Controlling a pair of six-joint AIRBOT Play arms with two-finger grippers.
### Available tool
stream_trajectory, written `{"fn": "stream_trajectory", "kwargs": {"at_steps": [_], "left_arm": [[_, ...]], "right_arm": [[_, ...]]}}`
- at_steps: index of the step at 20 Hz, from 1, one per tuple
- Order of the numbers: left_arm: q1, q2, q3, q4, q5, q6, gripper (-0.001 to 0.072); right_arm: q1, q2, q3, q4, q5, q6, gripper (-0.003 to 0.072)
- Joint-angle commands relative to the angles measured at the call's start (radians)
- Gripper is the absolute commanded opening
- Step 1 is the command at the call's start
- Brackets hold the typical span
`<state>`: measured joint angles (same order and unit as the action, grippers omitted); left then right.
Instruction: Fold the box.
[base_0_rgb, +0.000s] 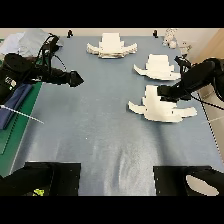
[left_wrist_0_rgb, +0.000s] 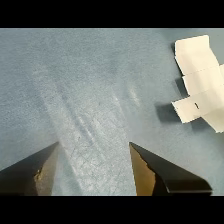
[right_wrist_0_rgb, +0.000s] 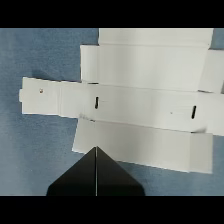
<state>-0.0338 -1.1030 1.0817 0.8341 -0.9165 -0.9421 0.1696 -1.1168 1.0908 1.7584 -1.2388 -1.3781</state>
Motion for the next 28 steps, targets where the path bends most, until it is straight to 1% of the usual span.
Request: {"fn": "stream_trajectory", "kwargs": {"at_steps": [1, 2, 3, 4, 5, 6, 8, 9, 10, 12, 13, 14, 15, 18, 21, 23, 25, 28], "left_arm": [[0.0, 0.0, 0.001, 0.0, 0.0, 0.0, 0.0652], [0.0, 0.0, 0.001, 0.0, 0.0, 0.0, 0.0653], [0.0, 0.0, 0.001, 0.0, 0.0, 0.0, 0.0652], [0.0, 0.0, 0.001, 0.0, 0.0, 0.0, 0.0652], [0.0, 0.0, 0.001, 0.0, 0.0, 0.0, 0.0652], [0.0, 0.0, 0.001, 0.0, 0.0, 0.0, 0.0652], [0.0, 0.0, 0.001, 0.0, 0.0, 0.0, 0.0652], [0.0, 0.0, 0.001, 0.0, 0.0, 0.0, 0.0652], [0.0, 0.0, 0.001, 0.0, 0.0, 0.0, 0.0652], [0.0, 0.0, 0.001, 0.0, 0.0, 0.0, 0.0652], [0.0, 0.0, 0.001, 0.0, 0.0, 0.0, 0.0652], [0.0, 0.0, 0.001, 0.0, 0.0, 0.0, 0.0652], [0.0, 0.0, 0.001, 0.0, 0.0, 0.0, 0.0652], [0.0, 0.0, 0.001, 0.0, 0.0, 0.0, 0.0652], [-0.002, 0.0, 0.001, -0.008, 0.001, 0.0, 0.0652], [-0.004, 0.0, 0.001, -0.009, 0.0, 0.0, 0.0652], [-0.004, 0.0, 0.001, -0.009, 0.0, 0.0, 0.0652], [-0.004, 0.0, 0.001, -0.011, 0.0, 0.0, 0.0652]], "right_arm": [[0.0, 0.0, 0.002, 0.002, 0.0, 0.001, 0.0001], [0.0, 0.0, 0.002, 0.002, -0.005, 0.002, 0.0001], [0.0, 0.0, 0.002, -0.002, -0.011, 0.01, 0.0027], [-0.005, -0.003, 0.003, -0.027, -0.01, 0.042, 0.0151], [-0.021, -0.008, 0.003, -0.059, -0.014, 0.055, 0.0172], [-0.052, -0.016, 0.006, -0.086, -0.024, 0.055, 0.0172], [-0.167, -0.05, 0.039, -0.126, -0.089, 0.053, 0.0172], [-0.241, -0.074, 0.063, -0.128, -0.13, 0.039, 0.0227], [-0.326, -0.1, 0.087, -0.127, -0.17, -0.006, 0.024], [-0.49, -0.142, 0.126, -0.127, -0.213, -0.084, 0.0242], [-0.566, -0.16, 0.137, -0.121, -0.215, -0.102, 0.0249], [-0.644, -0.179, 0.144, -0.1, -0.211, -0.129, 0.0371], [-0.719, -0.2, 0.145, -0.063, -0.204, -0.171, 0.0388], [-0.894, -0.283, 0.146, 0.112, -0.214, -0.327, 0.0387], [-0.987, -0.388, 0.154, 0.299, -0.245, -0.515, 0.0387], [-1.001, -0.47, 0.185, 0.372, -0.288, -0.581, 0.0387], [-0.996, -0.55, 0.236, 0.406, -0.344, -0.618, 0.0387], [-0.98, -0.621, 0.285, 0.48, -0.405, -0.674, 0.0387]]}}
